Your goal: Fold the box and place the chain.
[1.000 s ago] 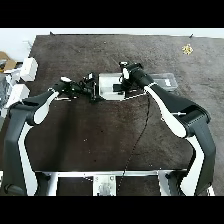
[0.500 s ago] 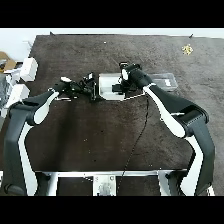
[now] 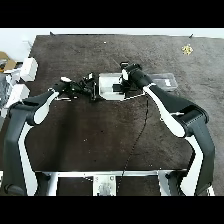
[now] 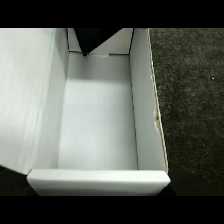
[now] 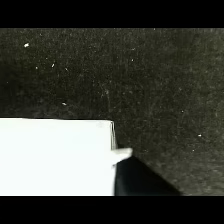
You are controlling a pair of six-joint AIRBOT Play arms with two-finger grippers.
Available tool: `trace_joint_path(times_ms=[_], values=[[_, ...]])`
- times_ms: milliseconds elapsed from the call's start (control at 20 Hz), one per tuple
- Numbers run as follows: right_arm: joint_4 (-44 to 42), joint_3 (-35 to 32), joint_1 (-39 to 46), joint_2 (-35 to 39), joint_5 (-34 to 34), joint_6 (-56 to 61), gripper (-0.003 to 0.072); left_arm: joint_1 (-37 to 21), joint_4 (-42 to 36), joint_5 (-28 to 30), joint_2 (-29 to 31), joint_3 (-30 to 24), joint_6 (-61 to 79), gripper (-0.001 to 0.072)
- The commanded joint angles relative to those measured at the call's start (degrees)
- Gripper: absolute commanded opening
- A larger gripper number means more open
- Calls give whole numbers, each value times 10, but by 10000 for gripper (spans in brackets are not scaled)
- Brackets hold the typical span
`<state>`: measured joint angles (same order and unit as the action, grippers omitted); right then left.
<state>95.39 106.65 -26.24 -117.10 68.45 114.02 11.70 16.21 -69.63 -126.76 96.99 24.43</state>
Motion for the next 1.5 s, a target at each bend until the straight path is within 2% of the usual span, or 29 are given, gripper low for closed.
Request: trace_joint_path(times_ms=[0,250,650,800,900,1000,1200,1250,1450], values=[[-9,0,0,4,-5,0,385,0,0,0,0,0,0,227],[-37,0,1,30,-2,-35,387,0,0,0,0,0,0,227],[-35,3,29,99,30,-122,386,0,0,0,0,0,0,227],[-26,51,52,115,14,-165,384,0,0,0,0,0,0,227],[-12,93,79,115,32,-194,265,0,0,0,0,0,0,227],[-11,101,118,115,36,-205,266,0,0,0,0,0,0,227],[-27,57,208,114,42,-212,263,0,0,0,0,0,0,227],[-44,49,224,112,42,-223,195,0,0,0,0,0,0,227],[-117,43,259,71,61,-267,188,0,0,0,0,0,0,227]])
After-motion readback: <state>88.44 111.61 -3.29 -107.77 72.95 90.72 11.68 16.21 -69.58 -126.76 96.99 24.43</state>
